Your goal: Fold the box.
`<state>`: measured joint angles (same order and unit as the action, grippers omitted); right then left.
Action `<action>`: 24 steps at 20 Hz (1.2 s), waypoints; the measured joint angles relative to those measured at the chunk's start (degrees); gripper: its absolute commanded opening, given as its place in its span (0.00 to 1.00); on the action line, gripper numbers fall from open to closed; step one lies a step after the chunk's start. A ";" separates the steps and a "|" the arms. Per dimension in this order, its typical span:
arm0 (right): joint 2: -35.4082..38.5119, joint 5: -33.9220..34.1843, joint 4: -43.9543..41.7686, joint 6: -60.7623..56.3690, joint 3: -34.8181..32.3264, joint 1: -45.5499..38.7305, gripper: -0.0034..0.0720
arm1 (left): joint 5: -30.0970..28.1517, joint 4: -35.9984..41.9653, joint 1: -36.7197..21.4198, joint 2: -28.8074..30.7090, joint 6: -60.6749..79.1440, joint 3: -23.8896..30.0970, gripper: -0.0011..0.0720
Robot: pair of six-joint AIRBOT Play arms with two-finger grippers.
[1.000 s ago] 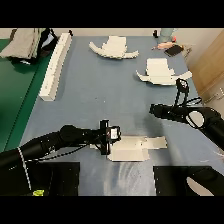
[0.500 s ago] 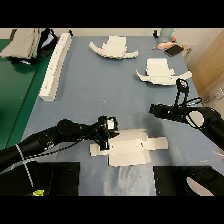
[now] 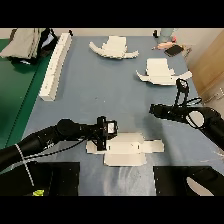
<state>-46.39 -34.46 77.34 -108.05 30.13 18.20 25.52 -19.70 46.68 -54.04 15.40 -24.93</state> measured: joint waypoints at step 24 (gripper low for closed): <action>0.00 0.04 0.02 0.50 0.00 0.00 0.04 | -6.38 -1.79 1.29 -1.11 2.80 -2.23 0.04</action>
<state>-46.39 -34.41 77.36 -107.55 30.13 18.20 19.14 -21.50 47.97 -55.16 18.20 -27.16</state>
